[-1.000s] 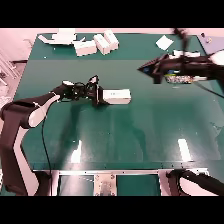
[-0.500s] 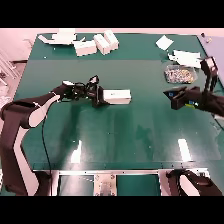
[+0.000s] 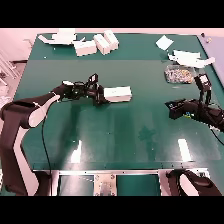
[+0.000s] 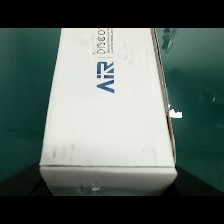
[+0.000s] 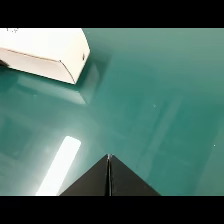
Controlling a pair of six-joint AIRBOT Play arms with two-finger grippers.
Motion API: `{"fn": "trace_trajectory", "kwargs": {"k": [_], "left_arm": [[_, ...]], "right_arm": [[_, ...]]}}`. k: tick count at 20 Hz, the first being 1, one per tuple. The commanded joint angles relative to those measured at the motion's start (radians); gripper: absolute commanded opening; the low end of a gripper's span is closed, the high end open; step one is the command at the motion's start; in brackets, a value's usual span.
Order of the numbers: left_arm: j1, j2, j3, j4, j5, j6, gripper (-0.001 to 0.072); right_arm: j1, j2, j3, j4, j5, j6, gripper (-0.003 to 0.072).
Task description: Fold the box and place the chain.
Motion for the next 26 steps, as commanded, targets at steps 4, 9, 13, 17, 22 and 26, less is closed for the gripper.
{"fn": "trace_trajectory", "kwargs": {"k": [4,9,13,17,22,26], "left_arm": [[0.011,0.034,0.003,-0.019,0.023,-0.014,0.0018],[0.011,0.124,0.0,-0.01,0.225,-0.117,0.0015],[0.033,0.209,-0.002,-0.009,0.377,-0.238,0.0015],[0.056,0.302,-0.028,0.009,0.598,-0.378,0.0015],[0.057,0.437,-0.137,0.015,0.892,-0.48,0.0015],[0.062,0.541,-0.285,0.011,1.017,-0.513,0.0016]], "right_arm": [[-0.001,0.002,-0.006,-0.008,-0.002,0.0,0.0006],[-0.001,0.003,-0.006,-0.008,-0.002,0.005,0.0007],[-0.001,0.003,-0.005,-0.009,-0.002,0.023,0.0007],[-0.001,0.003,-0.005,-0.009,-0.002,0.044,0.0006],[-0.001,0.003,-0.005,-0.008,-0.002,0.07,0.0006],[-0.001,0.003,-0.005,-0.008,-0.002,0.109,0.0006]]}}
